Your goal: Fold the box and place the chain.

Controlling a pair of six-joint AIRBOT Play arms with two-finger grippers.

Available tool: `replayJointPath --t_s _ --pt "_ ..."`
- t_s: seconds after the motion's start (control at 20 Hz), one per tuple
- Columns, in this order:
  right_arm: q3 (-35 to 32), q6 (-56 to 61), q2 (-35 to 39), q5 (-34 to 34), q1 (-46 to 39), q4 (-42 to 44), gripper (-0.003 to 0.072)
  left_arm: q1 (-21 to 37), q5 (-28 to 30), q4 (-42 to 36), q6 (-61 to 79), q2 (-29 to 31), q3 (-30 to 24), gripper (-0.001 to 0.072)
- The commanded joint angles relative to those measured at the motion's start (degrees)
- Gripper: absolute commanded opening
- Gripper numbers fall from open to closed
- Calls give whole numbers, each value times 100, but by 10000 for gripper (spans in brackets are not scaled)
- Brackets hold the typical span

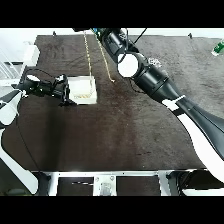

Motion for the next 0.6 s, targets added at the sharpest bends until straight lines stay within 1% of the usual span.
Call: replayJointPath --t_s 0.0,0.55 --pt "13 -2 -50 -13 4 0 10 4 2 0 0 2 4 527" --pt "540 -2 -96 -15 15 -153 9 4 2 0 -2 2 4 527"
